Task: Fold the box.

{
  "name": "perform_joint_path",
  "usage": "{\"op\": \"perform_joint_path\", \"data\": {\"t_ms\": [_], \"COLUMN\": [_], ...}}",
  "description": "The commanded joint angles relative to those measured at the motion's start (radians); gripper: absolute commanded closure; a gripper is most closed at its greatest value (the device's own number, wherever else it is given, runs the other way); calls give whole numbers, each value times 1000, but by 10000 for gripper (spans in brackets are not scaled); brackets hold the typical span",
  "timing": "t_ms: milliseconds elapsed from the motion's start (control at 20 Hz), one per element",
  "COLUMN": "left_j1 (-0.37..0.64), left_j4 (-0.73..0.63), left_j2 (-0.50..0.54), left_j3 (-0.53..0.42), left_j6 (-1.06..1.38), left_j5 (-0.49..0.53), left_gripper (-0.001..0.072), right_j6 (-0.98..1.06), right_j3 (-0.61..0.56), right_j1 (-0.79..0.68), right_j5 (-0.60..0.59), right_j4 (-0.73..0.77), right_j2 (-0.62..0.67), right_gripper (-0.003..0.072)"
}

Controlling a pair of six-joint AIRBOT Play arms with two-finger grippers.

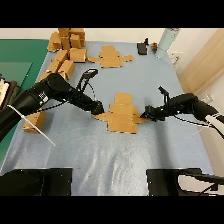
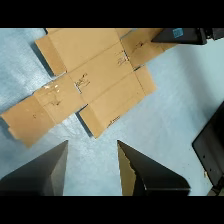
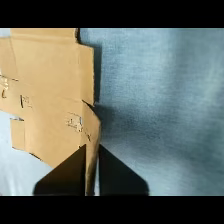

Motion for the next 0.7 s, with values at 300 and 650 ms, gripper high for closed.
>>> {"op": "perform_joint_path", "data": {"t_ms": [300, 650], "left_j1": [82, 295], "left_j4": [-24, -105], "left_j2": [-2, -67], "left_j3": [0, -1], "left_j6": [-106, -66], "left_j5": [-53, -258], "left_gripper": [245, 245], "right_j6": [-56, -71], "right_j3": [-21, -117], "right_j1": [112, 291], "right_j5": [39, 165], "right_j4": [8, 4], "right_j2": [1, 133], "right_gripper": [684, 684]}}
